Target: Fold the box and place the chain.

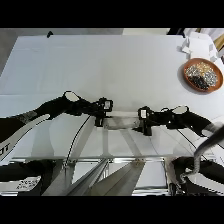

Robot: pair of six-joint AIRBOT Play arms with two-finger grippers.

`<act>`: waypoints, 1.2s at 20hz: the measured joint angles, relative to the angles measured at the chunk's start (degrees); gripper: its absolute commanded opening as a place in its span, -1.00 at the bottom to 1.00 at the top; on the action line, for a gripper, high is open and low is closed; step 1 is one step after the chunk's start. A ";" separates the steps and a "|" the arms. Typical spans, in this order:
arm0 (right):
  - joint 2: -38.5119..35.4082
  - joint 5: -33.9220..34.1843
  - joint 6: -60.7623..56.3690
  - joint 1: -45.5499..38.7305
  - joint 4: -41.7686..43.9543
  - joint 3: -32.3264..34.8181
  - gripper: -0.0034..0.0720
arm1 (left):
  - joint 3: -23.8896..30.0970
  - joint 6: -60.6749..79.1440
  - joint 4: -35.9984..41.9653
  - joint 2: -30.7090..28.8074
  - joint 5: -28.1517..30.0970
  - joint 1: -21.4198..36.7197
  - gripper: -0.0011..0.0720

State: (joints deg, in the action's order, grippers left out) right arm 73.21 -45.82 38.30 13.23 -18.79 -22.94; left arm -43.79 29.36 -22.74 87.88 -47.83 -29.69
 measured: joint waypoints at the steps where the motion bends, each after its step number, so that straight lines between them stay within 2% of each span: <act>1: 0.20 -0.33 0.17 0.00 0.15 -0.26 0.62 | 0.00 0.00 0.00 0.00 0.00 0.00 -0.94; 5: 0.87 -1.38 -0.39 0.02 0.11 -1.38 0.61 | 0.00 -0.02 0.00 0.00 0.02 0.00 -0.94; 8: 1.51 -1.66 -1.22 0.00 -0.48 -1.73 0.25 | 0.00 0.00 -0.02 0.00 0.04 0.00 -0.94; 11: 2.03 -1.77 -1.88 0.00 -1.11 -1.86 0.14 | 0.00 0.00 -0.02 0.00 0.04 0.00 -0.94; 17: 2.84 -1.77 -2.43 -0.02 -2.86 -1.90 0.14 | 0.00 0.00 -0.02 0.00 0.00 0.00 -0.94; 19: 2.95 -1.86 -3.15 -0.02 -3.67 -1.90 0.20 | 0.00 0.00 0.00 0.00 0.00 0.00 -0.94; 20: 2.97 -2.05 -3.76 0.00 -4.22 -1.92 0.38 | 0.00 0.00 -0.02 0.00 0.00 0.00 -0.94; 21: 2.99 -2.14 -4.17 0.00 -4.63 -1.92 0.66 | 0.00 0.00 -0.02 0.00 0.00 0.00 -0.94; 23: 3.02 -2.60 -4.87 -0.02 -5.53 -1.88 0.75 | 0.00 0.02 -0.02 0.00 -0.02 0.00 -0.94; 24: 3.02 -2.80 -5.31 -0.02 -5.46 -1.88 0.86 | 0.00 0.02 -0.02 0.00 -0.02 0.00 -0.94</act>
State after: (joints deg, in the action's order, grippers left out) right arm 76.23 -48.62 32.99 13.21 -24.25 -24.82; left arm -43.79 29.39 -22.76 87.88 -47.86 -29.69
